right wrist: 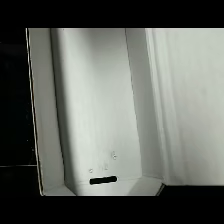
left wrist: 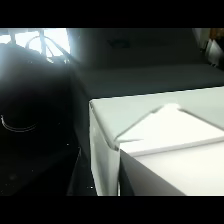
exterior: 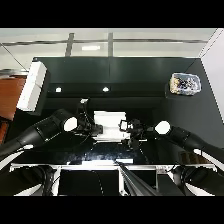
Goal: Fold the box and place the chain.
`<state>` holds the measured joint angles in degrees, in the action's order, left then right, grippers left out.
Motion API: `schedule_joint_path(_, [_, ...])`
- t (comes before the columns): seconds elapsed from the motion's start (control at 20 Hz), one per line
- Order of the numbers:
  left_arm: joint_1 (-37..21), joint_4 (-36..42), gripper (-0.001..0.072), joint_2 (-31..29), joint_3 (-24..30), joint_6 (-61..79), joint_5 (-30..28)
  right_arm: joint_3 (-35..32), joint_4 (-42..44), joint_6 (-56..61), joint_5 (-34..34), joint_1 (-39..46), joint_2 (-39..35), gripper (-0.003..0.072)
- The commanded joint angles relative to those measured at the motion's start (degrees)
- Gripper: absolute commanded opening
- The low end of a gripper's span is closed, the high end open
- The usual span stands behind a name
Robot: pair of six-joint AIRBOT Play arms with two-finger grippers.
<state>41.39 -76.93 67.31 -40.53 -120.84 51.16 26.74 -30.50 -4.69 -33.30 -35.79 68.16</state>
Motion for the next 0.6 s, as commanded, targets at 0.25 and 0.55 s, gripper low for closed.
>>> schedule_joint_path(0.25, [3.06, -4.15, 0.0279, 5.62, -4.83, -4.02, 3.28, 0.04, 0.00, 0.00, 0.09, -0.04, 0.02, 0.0392])
schedule_joint_path(0.55, [3.26, -4.37, 0.0273, 8.11, -5.27, -5.68, 4.92, 0.04, 0.00, 0.00, 0.09, -0.02, 0.02, 0.0392])
